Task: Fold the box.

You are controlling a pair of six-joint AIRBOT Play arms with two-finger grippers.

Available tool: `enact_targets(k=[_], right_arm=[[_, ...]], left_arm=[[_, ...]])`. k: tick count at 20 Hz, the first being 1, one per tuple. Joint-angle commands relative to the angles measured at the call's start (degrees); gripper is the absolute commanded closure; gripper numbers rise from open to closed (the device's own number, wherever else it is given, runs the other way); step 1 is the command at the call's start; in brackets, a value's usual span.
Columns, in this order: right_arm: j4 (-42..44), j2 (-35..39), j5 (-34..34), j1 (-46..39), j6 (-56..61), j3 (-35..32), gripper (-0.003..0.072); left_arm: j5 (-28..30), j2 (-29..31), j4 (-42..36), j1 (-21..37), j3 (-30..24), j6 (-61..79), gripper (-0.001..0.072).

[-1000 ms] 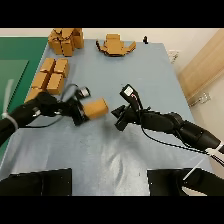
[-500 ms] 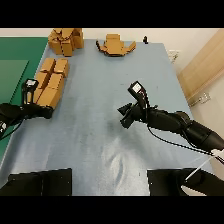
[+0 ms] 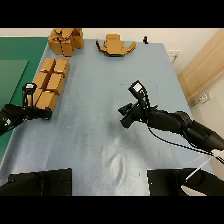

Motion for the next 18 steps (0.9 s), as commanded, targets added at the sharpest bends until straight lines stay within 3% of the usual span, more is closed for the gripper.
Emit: enact_targets(k=[1, 12, 13, 15, 18], right_arm=[[0.02, 0.04, -0.22, 0.0, 0.61, -0.02, 0.0686], [0.04, -0.02, -2.32, 0.04, 1.07, -0.02, 0.0686], [0.04, -0.02, -2.34, 0.04, 1.07, -0.02, 0.0686], [0.04, -0.02, -2.34, 0.04, 1.07, -0.02, 0.0686], [0.04, -0.02, -2.43, 0.04, 1.07, -0.02, 0.0686]], left_arm=[[-0.17, -1.2, -3.45, -0.83, 0.46, 4.04, 0.0692], [-0.2, -3.39, -8.44, -0.9, 1.05, 6.99, 0.0686], [-0.2, -3.39, -8.44, -0.9, 1.05, 7.08, 0.0659], [-0.11, -3.39, -8.46, -0.9, 1.07, 7.13, 0.0112], [-0.04, -3.39, -8.44, -0.9, 1.07, 7.17, 0.0069]])
